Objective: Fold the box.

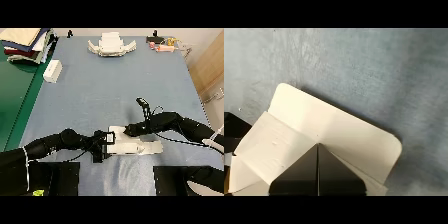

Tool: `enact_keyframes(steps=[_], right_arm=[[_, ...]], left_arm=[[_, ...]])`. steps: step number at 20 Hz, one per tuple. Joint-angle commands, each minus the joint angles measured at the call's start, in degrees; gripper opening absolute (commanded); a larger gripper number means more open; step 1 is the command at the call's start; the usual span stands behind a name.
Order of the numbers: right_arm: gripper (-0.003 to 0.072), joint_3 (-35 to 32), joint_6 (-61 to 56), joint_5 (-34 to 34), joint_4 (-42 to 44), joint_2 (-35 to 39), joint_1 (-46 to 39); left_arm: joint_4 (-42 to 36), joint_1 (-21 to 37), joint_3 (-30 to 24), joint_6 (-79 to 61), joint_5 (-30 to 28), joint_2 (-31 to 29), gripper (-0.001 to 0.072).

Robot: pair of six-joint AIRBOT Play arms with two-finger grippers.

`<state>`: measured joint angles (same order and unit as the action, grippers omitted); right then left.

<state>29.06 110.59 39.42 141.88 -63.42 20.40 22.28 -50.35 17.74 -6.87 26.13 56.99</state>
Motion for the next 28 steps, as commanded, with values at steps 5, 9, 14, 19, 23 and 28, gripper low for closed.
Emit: enact_keyframes(steps=[5,9,14,19,23,28], right_arm=[[0.0004,2.99,1.51,2.54,-3.39,8.22,-0.81],[0.0005,4.68,1.31,8.22,-10.95,20.06,-0.85],[0.0005,3.69,9.88,28.85,-25.83,31.47,-0.74],[0.0590,-4.07,24.59,31.58,-31.56,34.05,-0.63],[0.0657,-9.62,34.93,19.19,-31.50,31.08,0.94],[0.0642,-9.84,39.04,10.32,-31.04,25.11,2.23]], left_arm=[[0.00,0.02,0.00,0.00,-0.15,0.02,0.0512],[0.00,0.02,0.00,0.00,-0.15,0.02,0.0513],[0.02,0.02,0.00,0.00,-0.13,0.02,0.0513],[0.02,0.00,0.00,0.00,-0.15,0.02,0.0513],[0.00,0.00,0.00,0.00,-0.13,0.02,0.0513],[0.00,0.00,0.00,0.00,-0.13,0.02,0.0513]])
